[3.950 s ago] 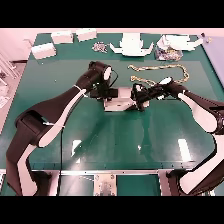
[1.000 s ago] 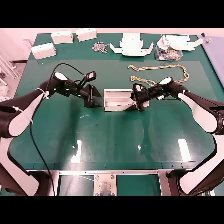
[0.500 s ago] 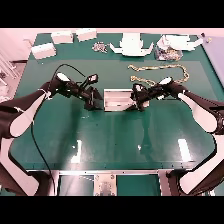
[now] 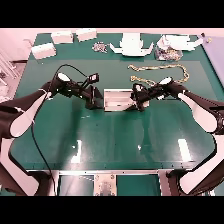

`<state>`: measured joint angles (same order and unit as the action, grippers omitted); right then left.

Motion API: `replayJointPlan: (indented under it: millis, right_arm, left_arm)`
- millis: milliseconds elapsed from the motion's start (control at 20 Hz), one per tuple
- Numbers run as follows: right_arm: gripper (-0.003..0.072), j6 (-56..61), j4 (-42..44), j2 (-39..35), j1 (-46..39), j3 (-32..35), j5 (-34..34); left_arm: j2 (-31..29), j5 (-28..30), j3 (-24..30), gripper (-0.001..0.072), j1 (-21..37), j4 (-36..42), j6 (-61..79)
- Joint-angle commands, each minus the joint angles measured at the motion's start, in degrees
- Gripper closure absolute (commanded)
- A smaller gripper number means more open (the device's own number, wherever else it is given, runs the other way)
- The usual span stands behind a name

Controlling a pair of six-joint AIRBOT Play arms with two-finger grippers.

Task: Fold the box and place the chain.

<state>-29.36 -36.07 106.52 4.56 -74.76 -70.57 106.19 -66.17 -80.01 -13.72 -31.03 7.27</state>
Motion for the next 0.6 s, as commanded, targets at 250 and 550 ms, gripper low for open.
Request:
replayJointPlan:
  millis: [250, 550]
  right_arm:
    - [0.0189, 0.0, 0.0, -0.04, 0.0, -0.02, 0.0]
    - [0.019, 0.0, 0.0, -0.04, 0.0, -0.02, 0.0]
  left_arm:
    - [-0.04, 1.42, 0.02, -0.0011, -1.01, 0.2, -1.79]
    - [0.0, 6.8, -0.44, -0.0011, -1.36, 0.09, -3.13]
